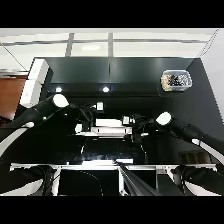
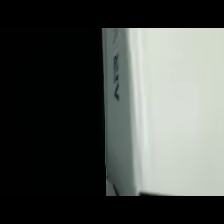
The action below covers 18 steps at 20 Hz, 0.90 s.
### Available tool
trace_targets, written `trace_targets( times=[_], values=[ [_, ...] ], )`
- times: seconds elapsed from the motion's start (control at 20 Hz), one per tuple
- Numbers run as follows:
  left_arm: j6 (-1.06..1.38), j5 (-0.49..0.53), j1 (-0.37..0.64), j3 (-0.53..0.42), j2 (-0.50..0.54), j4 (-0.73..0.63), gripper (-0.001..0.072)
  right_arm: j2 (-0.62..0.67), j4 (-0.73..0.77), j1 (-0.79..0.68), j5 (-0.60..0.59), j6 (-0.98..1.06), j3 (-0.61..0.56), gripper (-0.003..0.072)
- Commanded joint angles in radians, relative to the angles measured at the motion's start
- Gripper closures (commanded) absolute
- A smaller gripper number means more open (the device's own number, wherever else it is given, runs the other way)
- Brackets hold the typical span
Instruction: Fold the box and place the chain.
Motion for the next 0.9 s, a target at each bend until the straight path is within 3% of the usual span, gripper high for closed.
trace_targets(
  times=[0.0, 0.1, 0.15, 0.2, 0.25, 0.35, 0.45, 0.55, 0.65, 0.7, 0.85],
  values=[
    [-0.168, -0.068, 0.068, 0.001, 0.097, 0.148, 0.0279, 0.000, 0.000, 0.001, 0.003, -0.001, 0.001, 0.0201],
    [-0.292, -0.149, 0.118, 0.001, 0.154, 0.199, 0.0289, 0.000, -0.001, 0.001, 0.003, -0.001, 0.001, 0.0201],
    [-0.376, -0.194, 0.143, 0.001, 0.176, 0.213, 0.0360, 0.000, -0.001, 0.001, 0.003, -0.001, 0.001, 0.0200],
    [-0.444, -0.236, 0.166, 0.001, 0.191, 0.212, 0.0493, 0.000, -0.001, 0.001, 0.003, -0.001, 0.001, 0.0200],
    [-0.481, -0.283, 0.183, 0.001, 0.202, 0.211, 0.0680, 0.000, -0.001, 0.001, 0.003, -0.001, 0.001, 0.0200],
    [-0.503, -0.373, 0.192, 0.000, 0.215, 0.211, 0.0681, 0.000, -0.001, 0.001, 0.003, -0.001, 0.001, 0.0200],
    [-0.674, -0.437, 0.186, -0.005, 0.216, 0.175, 0.0681, 0.000, -0.001, 0.001, 0.003, -0.001, 0.001, 0.0200],
    [-0.703, -0.510, 0.166, -0.042, 0.217, 0.040, 0.0681, 0.000, -0.001, 0.001, 0.003, -0.001, 0.001, 0.0200],
    [-0.640, -0.488, 0.120, -0.128, 0.216, -0.207, 0.0681, 0.000, -0.001, 0.001, 0.003, -0.001, 0.001, 0.0200],
    [-0.583, -0.428, 0.090, -0.180, 0.216, -0.333, 0.0681, 0.000, -0.001, 0.001, 0.003, -0.001, 0.001, 0.0200],
    [-0.414, -0.137, 0.033, -0.291, 0.216, -0.612, 0.0681, 0.000, 0.000, 0.001, 0.003, 0.000, 0.001, 0.0200]
  ],
)
